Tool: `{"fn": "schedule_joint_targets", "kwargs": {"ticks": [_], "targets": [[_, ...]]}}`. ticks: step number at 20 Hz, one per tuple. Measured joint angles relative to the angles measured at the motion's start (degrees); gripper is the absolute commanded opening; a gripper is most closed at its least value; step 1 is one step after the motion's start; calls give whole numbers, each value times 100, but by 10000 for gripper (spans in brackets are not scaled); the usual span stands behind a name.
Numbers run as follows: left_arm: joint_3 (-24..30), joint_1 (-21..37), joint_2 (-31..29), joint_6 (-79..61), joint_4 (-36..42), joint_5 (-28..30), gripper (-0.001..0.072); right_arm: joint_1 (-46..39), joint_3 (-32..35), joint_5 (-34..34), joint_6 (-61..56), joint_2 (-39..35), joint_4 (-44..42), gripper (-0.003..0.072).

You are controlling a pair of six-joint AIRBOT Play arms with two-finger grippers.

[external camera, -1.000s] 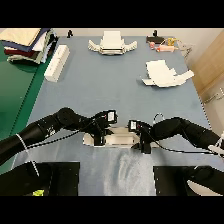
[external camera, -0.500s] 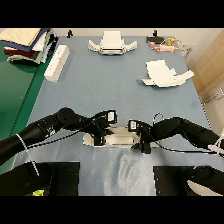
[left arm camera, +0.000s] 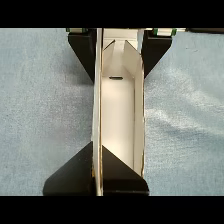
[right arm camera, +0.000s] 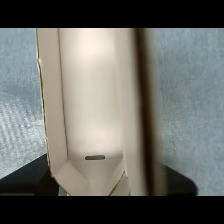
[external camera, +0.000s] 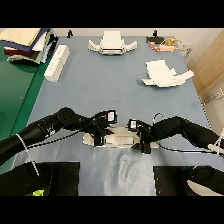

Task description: Fold the box.

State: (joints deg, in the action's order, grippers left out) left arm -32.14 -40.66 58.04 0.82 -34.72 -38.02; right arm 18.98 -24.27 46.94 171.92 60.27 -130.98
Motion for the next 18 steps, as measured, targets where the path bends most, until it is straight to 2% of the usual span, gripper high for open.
{"fn": "schedule_joint_targets", "kwargs": {"ticks": [7, 8, 9, 10, 15, 18], "targets": [[0, -4, 7, 83, 105, -122, 17, 0, 2, 83, 4, 0, 0, 443], [0, -4, 9, 118, 125, -173, 62, 0, 2, 87, 9, 0, 2, 443], [0, -7, 11, 149, 138, -199, 339, 0, 2, 116, 17, 0, 4, 443], [4, -4, 17, 184, 118, -267, 480, 7, 9, 203, 20, 0, -7, 443], [-13, 7, -31, 658, 87, -295, 477, 7, 11, 177, 13, 0, 0, 443], [-24, 114, -275, 1320, -302, -348, 478, 7, 11, 151, 13, 0, 4, 443]]}}
